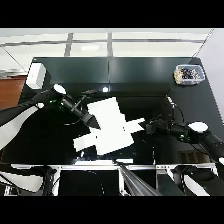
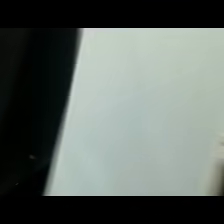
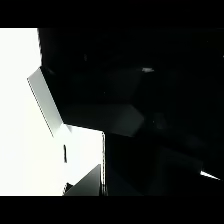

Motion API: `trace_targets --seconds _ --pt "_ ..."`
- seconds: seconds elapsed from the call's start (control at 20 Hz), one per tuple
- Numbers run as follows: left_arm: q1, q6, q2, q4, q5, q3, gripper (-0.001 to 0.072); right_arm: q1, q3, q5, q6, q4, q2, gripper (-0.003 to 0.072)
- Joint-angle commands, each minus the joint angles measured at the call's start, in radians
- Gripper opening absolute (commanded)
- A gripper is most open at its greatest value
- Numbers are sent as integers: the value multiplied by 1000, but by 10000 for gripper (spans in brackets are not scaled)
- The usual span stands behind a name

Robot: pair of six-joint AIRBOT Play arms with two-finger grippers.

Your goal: Fold the box and place the chain.

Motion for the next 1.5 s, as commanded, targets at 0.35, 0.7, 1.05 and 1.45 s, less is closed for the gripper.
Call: trace_targets --seconds 0.35,0.7,1.05,1.45 --pt "-4 8 -1 32 23 18 23 -10 3 -4 12 -50 1 654" --pt "-98 59 301 9 325 -107 21 -101 333 329 4 -613 2 679" --pt "-245 589 503 195 639 -258 23 -101 388 178 -224 -529 2 679" --pt "-310 590 376 195 742 -256 25 6 334 257 -228 -524 1 679"
